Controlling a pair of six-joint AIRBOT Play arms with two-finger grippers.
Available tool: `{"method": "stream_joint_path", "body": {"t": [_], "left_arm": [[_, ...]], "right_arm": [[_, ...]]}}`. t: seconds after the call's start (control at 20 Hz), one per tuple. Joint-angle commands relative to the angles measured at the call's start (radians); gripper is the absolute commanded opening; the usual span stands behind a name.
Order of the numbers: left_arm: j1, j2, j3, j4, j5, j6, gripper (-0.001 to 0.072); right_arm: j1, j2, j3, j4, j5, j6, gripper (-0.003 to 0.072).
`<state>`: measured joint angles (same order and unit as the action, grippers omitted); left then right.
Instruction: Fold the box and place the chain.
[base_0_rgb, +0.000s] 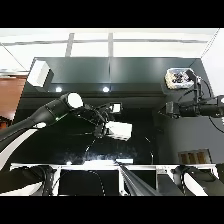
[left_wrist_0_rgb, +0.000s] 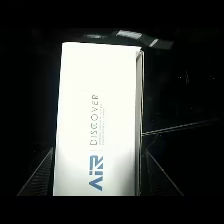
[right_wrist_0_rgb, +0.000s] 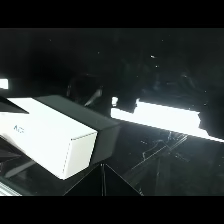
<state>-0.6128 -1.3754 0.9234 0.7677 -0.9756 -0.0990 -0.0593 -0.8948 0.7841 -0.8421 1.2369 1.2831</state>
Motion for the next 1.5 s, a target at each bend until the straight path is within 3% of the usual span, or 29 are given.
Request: {"method": "stream_joint_path", "body": {"t": [0.0,0.65,1.45], "left_arm": [[-0.004,-0.015,0.005,-0.011,-0.002,-0.006,0.0709],[-0.038,-0.027,0.005,-0.016,0.010,-0.010,0.0710],[-0.188,-0.101,0.002,0.010,0.162,-0.018,0.0709]], "right_arm": [[-0.001,0.001,0.001,-0.001,0.000,0.000,0.0011],[-0.001,0.001,0.001,-0.002,-0.005,0.000,0.0011],[-0.001,0.001,0.001,-0.005,-0.010,0.008,0.0012]]}}
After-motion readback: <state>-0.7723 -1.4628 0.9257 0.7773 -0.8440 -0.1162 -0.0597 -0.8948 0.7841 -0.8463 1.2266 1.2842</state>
